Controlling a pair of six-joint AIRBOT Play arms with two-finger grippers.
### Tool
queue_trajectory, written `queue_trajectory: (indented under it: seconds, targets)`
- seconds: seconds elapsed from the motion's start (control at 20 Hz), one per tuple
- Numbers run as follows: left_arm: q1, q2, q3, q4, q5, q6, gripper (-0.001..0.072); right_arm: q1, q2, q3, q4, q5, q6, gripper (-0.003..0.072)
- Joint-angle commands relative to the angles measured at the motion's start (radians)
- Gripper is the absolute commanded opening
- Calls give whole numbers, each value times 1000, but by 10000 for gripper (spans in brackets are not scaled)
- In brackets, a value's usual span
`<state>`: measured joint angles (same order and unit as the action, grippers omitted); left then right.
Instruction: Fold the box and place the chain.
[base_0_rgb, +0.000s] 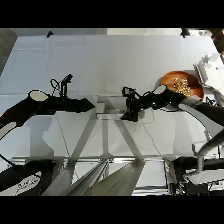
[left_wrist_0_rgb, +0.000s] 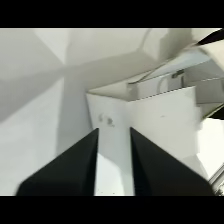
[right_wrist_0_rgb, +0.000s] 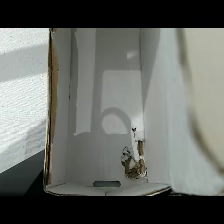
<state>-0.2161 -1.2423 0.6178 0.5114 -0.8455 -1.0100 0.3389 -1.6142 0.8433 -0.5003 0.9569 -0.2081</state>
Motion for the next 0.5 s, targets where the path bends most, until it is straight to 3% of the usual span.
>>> queue_trajectory:
  seconds: [0.0, 0.05, 0.1, 0.15, 0.45]
  targets:
    - [-6, 10, 0, -9, 4, 0, 353, 0, 0, 0, 0, 0, 0, 503]
    - [-11, 5, 0, -5, 6, 1, 356, 0, 0, 0, 0, 0, 0, 503]
    - [-16, -1, 0, -5, 7, 0, 404, 0, 0, 0, 0, 0, 0, 503]
    - [-20, -7, 0, -7, 5, 0, 513, 0, 0, 0, 0, 0, 0, 503]
    - [-60, -10, 0, -82, 50, 1, 524, 0, 0, 0, 0, 0, 0, 503]
